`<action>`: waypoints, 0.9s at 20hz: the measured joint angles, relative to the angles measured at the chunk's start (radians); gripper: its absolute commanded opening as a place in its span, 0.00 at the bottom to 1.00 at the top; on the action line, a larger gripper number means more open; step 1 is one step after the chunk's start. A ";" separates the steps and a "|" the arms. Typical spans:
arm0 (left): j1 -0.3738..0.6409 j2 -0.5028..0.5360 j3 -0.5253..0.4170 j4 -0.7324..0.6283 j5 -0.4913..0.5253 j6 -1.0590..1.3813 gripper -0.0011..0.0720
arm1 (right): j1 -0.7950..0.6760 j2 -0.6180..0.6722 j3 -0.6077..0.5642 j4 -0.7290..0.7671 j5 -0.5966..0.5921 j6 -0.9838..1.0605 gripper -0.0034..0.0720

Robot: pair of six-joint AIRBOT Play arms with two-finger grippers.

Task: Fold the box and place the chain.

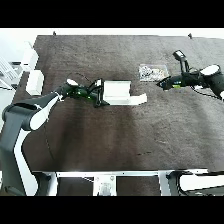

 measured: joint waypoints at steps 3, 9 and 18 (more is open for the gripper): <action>0.000 0.000 0.000 0.000 0.000 0.000 0.57 | -0.021 -0.066 -0.001 0.004 0.017 0.112 0.07; 0.000 0.000 0.000 0.000 0.000 0.000 0.57 | -0.005 -0.219 0.000 0.100 0.070 0.198 0.07; 0.000 0.000 0.000 0.000 0.001 0.000 0.57 | 0.167 -0.302 0.117 0.151 0.137 0.243 0.07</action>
